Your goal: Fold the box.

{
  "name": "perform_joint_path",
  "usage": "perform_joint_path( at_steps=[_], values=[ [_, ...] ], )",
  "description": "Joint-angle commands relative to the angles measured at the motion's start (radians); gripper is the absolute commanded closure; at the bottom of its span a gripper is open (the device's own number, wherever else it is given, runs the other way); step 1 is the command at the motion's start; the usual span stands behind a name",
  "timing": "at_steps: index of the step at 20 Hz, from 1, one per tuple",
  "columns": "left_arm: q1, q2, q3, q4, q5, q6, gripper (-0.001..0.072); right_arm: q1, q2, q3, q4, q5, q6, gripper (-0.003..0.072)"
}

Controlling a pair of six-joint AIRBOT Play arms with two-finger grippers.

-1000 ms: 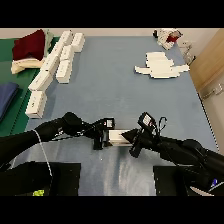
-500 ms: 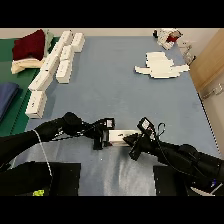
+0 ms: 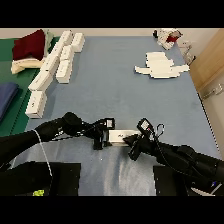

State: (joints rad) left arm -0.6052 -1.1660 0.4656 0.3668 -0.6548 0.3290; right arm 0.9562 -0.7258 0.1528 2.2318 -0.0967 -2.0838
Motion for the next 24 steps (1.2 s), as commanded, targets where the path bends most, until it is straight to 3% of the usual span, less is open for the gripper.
perform_joint_path(
  at_steps=[1, 19, 21, 24],
  values=[
    [0.000, 0.000, 0.000, 0.000, 0.000, 0.000, 0.0265, 0.000, -0.002, -0.003, -0.002, 0.002, 0.000, 0.0681],
    [0.000, 0.000, 0.000, 0.000, 0.000, 0.000, 0.0265, -0.001, 0.042, 0.073, -0.030, -0.019, -0.001, 0.0681],
    [0.000, 0.000, 0.000, 0.000, 0.000, 0.000, 0.0264, -0.013, 0.040, 0.097, -0.046, -0.079, -0.001, 0.0681],
    [0.000, 0.000, 0.000, 0.000, 0.000, 0.000, 0.0264, -0.135, 0.024, 0.212, -0.143, -0.352, -0.001, 0.0681]
  ],
)
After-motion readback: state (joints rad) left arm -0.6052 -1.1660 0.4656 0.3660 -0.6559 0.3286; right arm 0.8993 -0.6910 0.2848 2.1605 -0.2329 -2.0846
